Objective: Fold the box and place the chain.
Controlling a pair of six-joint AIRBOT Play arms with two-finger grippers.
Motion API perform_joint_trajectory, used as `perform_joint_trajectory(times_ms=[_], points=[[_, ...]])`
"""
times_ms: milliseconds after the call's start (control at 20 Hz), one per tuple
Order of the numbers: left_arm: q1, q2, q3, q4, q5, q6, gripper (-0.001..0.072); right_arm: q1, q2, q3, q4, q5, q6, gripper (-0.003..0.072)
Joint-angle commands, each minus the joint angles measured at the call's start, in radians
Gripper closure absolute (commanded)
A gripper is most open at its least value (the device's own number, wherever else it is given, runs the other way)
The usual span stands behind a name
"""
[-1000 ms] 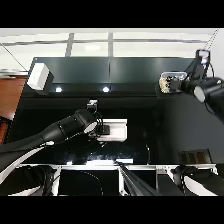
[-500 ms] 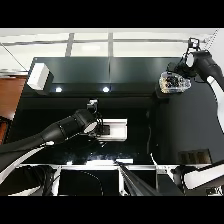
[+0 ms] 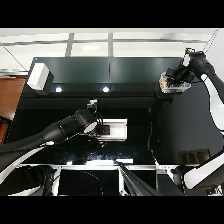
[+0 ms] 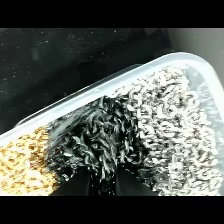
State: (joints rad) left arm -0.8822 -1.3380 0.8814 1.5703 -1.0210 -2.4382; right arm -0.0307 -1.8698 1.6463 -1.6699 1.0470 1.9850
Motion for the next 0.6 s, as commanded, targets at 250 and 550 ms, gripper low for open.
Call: perform_joint_trajectory(times_ms=[250,550], points=[[0.000,0.000,0.001,0.000,0.000,0.000,0.0679,0.000,0.109,0.047,0.013,0.115,-0.172,0.0672],[0.000,0.000,0.001,0.000,0.000,0.000,0.0679,0.002,0.408,0.046,0.063,0.080,-0.265,0.0674]])
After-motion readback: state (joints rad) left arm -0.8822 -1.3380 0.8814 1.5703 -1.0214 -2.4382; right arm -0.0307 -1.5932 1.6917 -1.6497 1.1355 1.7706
